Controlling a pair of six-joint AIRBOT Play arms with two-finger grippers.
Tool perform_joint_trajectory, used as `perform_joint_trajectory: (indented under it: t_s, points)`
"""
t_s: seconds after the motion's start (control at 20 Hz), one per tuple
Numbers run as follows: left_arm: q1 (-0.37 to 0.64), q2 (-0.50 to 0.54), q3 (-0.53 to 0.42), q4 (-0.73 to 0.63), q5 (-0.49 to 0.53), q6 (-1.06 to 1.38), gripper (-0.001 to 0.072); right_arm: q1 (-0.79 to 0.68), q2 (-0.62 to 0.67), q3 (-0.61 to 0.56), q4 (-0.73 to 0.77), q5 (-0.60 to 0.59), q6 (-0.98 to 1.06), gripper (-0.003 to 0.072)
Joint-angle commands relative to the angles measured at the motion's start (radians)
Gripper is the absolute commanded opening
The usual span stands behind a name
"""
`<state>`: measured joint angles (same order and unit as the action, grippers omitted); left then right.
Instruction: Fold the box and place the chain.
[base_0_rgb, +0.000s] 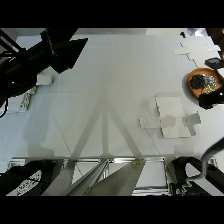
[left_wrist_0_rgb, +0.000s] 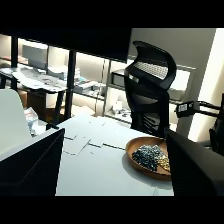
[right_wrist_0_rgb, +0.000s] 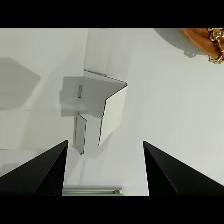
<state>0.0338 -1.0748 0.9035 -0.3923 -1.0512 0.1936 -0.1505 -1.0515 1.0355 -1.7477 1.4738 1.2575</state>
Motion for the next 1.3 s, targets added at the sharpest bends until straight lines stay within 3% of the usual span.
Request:
perform_joint_trajectory:
  t_s: [0.0,0.65,0.75,0.85,0.9,1.0,1.25]
  points:
    - [0.0,0.0,0.0,0.0,0.0,0.0,0.0695,0.0,-0.134,0.001,-0.055,0.013,0.055,0.0515]
    - [0.0,0.0,0.0,0.0,0.0,0.001,0.0695,-0.018,-0.388,0.001,-0.073,0.034,0.151,0.0508]
    - [0.0,0.0,0.0,0.0,0.0,0.0,0.0695,-0.043,-0.404,0.001,-0.074,0.044,0.177,0.0416]
    - [0.0,0.0,0.0,0.0,0.0,0.0,0.0695,-0.071,-0.419,0.001,-0.073,0.063,0.178,0.0389]
    - [0.0,0.0,0.0,0.0,0.0,0.0,0.0695,-0.084,-0.425,0.001,-0.072,0.064,0.179,0.0314]
    - [0.0,0.0,0.0,0.0,0.0,0.0,0.0695,-0.101,-0.43,0.001,-0.066,0.057,0.178,0.0014]
    - [0.0,0.0,0.0,0.0,0.0,0.0,0.0695,-0.102,-0.409,0.001,-0.014,0.077,0.14,0.0012]
